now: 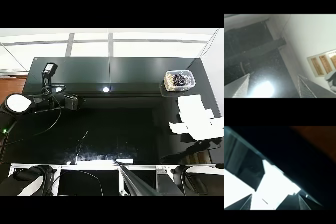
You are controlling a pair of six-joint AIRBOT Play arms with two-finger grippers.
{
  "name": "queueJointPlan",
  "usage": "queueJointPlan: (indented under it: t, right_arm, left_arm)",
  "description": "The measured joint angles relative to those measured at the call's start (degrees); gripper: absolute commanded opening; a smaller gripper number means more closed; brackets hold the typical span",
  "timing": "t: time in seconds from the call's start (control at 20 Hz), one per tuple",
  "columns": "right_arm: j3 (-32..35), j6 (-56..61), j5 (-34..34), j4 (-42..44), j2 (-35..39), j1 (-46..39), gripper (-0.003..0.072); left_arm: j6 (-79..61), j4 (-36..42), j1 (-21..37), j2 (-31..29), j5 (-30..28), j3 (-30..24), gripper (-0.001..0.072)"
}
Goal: Fold the box and place the chain.
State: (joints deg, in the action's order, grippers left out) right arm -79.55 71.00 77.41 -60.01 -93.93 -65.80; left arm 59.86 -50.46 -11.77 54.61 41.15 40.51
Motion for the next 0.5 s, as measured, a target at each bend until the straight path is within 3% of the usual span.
queueJointPlan:
  t: [0.45, 0.5]
  right_arm:
    - [-10.47, -13.7, 8.37, 4.39, -12.5, 2.51, 0.072]
    - [-10.82, -14.34, 9.46, 5.01, -13.09, 2.64, 0.069]
  left_arm:
    - [1.88, 0.2, 0.0, 0.0, 0.26, 0.0, 0.0708]
    - [2.01, 0.2, 0.0, 0.0, 0.26, 0.0, 0.0709]
